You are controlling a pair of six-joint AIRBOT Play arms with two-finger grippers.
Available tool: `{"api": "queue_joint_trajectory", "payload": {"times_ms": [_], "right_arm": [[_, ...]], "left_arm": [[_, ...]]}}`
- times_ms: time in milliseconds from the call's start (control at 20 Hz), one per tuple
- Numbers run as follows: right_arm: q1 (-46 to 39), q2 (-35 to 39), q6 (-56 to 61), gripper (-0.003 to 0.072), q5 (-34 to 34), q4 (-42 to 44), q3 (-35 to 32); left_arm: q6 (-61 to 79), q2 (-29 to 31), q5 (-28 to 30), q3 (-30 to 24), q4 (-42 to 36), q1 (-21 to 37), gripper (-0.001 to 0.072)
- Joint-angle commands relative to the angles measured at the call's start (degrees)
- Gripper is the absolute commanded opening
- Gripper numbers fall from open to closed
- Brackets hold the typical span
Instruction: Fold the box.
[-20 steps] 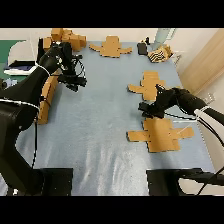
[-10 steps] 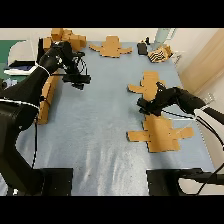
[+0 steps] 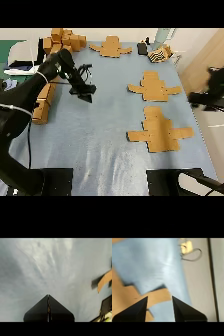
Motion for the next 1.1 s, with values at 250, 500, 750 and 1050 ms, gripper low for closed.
{"api": "queue_joint_trajectory", "payload": {"times_ms": [250, 500, 750, 1050], "right_arm": [[-20.94, -14.71, -33.4, 0.0499, 0.09, 23.89, -1.44], [-20.94, -19.08, -37.16, 0.0498, -4.55, 25.07, -1.44], [-20.98, -19.1, -38.1, 0.0498, -4.2, 24.17, -4.04], [-20.76, -17.9, -39.56, 0.0227, -6.88, 32.54, -8.52]], "left_arm": [[-1.4, 16.9, 8.31, -26.16, -3.39, -8.2, 0.0013], [0.26, 20.96, 9.18, -26.43, -11.23, -8.52, 0.0014], [1.55, 21.0, 9.14, -26.43, -12.17, -8.52, 0.0014], [9.14, 21.0, 10.51, -26.43, -19.37, -8.52, 0.0015]]}}
